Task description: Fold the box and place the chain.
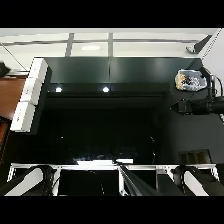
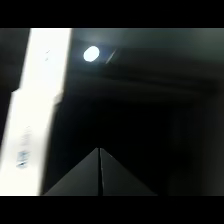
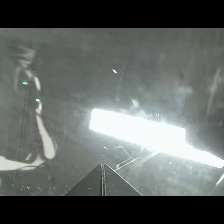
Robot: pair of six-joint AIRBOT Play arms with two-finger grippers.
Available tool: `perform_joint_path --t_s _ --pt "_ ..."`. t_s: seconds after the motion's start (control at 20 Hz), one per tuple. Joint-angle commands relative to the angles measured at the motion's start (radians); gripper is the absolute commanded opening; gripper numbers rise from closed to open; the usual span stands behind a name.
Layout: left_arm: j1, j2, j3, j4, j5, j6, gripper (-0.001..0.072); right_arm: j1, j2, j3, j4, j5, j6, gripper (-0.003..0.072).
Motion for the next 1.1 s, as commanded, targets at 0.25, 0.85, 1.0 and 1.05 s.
perform_joint_path --t_s 0.25,0.85,1.0,1.05 --pt "-0.518 0.415 -0.548 -0.017 0.485 0.116 0.0024 0.072 0.108 -0.159 0.003 -0.534 -0.162 0.001" --pt "-0.609 0.541 -0.906 -0.007 0.848 0.071 0.0028 0.074 0.109 -0.264 -0.048 -0.777 -0.162 0.0011" --pt "-0.609 0.541 -0.906 -0.007 0.848 0.071 0.0028 0.074 0.109 -0.264 -0.048 -0.777 -0.162 0.0011" --pt "-0.609 0.541 -0.906 -0.007 0.847 0.071 0.0028 0.074 0.109 -0.264 -0.048 -0.776 -0.162 0.001"
